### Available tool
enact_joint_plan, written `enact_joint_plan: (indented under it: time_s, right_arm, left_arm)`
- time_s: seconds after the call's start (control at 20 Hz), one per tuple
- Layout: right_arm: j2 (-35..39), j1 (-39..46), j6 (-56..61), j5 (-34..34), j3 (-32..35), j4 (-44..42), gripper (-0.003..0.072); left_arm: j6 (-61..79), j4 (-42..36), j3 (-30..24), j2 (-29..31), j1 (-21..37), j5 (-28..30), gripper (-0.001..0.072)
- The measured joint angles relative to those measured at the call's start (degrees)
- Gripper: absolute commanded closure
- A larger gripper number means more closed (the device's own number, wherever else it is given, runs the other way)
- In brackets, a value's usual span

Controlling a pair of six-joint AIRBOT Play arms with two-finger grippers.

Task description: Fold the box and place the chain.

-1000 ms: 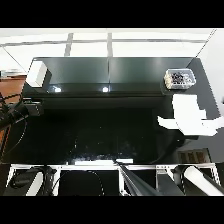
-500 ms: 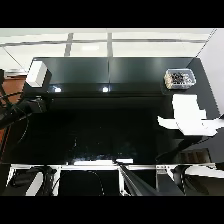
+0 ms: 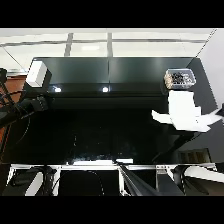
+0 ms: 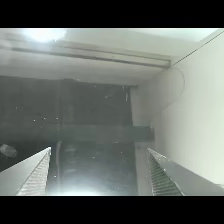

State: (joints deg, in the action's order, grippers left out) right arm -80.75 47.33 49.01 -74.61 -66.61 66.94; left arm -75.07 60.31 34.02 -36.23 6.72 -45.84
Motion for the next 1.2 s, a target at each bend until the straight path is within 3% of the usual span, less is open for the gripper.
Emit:
enact_joint_plan:
  time_s: [0.25,0.4,0.55,0.7,0.9,1.2]
  right_arm:
    - [13.7,-8.6,3.0,5.7,13.5,-11.6,0.0673]
    - [23.1,-17.8,5.5,10.8,24.8,-18.2,0.0673]
    - [30.1,-28.3,6.6,17.6,34.2,-27.6,0.0673]
    - [33.1,-39.2,7.2,24.2,39.3,-33.3,0.0673]
    - [34.5,-50.1,7.9,32.0,41.9,-36.5,0.0672]
    - [34.9,-55.4,8.3,36.3,42.7,-37.7,0.0672]
  left_arm:
    - [-0.2,-1.8,0.0,-0.1,0.0,-3.3,-0.0004]
    - [-0.2,-8.8,0.0,-1.0,-0.7,-4.3,-0.0004]
    - [1.7,-14.3,0.1,-5.8,-4.2,-4.7,-0.0004]
    - [3.3,-17.5,2.1,-15.5,-8.7,-4.5,-0.0003]
    - [6.4,-23.5,9.5,-31.2,-11.7,-7.3,-0.0003]
    - [10.6,-30.0,21.9,-51.4,-13.3,-16.9,-0.0003]
